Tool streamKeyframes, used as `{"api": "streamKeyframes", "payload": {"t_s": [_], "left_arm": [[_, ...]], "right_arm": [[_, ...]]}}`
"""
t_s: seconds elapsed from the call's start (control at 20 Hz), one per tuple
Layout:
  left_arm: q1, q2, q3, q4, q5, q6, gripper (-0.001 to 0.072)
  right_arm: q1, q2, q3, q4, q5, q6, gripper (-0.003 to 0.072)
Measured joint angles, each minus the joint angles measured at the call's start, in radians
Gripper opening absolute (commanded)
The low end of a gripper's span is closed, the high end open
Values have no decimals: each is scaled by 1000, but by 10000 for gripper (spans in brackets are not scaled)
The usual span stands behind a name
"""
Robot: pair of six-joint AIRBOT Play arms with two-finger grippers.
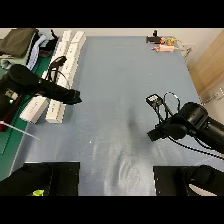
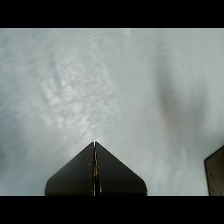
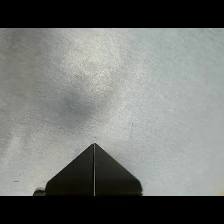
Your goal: Fold the box.
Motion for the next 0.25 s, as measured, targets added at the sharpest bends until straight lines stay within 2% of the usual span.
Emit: {"api": "streamKeyframes", "payload": {"t_s": [0.25], "left_arm": [[-55,-67,12,-41,52,2,14]], "right_arm": [[0,0,0,0,0,0,3]]}}
